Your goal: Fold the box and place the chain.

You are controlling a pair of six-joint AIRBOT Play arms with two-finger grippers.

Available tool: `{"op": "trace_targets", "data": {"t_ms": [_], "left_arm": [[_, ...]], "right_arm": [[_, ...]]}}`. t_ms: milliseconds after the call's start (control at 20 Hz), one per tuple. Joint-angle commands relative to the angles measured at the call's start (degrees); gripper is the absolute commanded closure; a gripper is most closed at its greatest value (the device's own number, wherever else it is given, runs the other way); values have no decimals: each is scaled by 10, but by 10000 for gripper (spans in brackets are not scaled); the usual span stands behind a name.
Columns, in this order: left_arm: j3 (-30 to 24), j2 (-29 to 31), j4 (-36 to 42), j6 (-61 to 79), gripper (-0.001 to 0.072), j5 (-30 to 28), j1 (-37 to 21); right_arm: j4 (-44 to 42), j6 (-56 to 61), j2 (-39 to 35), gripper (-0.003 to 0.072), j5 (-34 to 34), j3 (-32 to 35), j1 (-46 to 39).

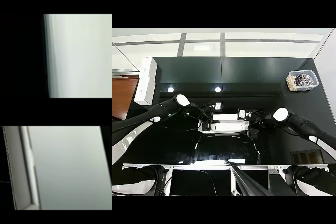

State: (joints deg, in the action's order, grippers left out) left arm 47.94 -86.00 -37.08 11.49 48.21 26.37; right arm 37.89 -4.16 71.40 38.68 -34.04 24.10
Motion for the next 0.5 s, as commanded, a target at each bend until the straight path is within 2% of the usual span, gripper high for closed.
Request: {"op": "trace_targets", "data": {"t_ms": [0, 400, 450], "left_arm": [[0, 0, 0, 1, 681, 0, 0], [0, 0, 0, 1, 681, 0, 0], [0, 0, 0, 1, 681, 0, 0]], "right_arm": [[-4, -11, 12, -26, 1, 0, 1], [-3, -13, 24, -26, 1, 0, 1], [-3, -13, 24, -1, 0, 0, 1]]}}
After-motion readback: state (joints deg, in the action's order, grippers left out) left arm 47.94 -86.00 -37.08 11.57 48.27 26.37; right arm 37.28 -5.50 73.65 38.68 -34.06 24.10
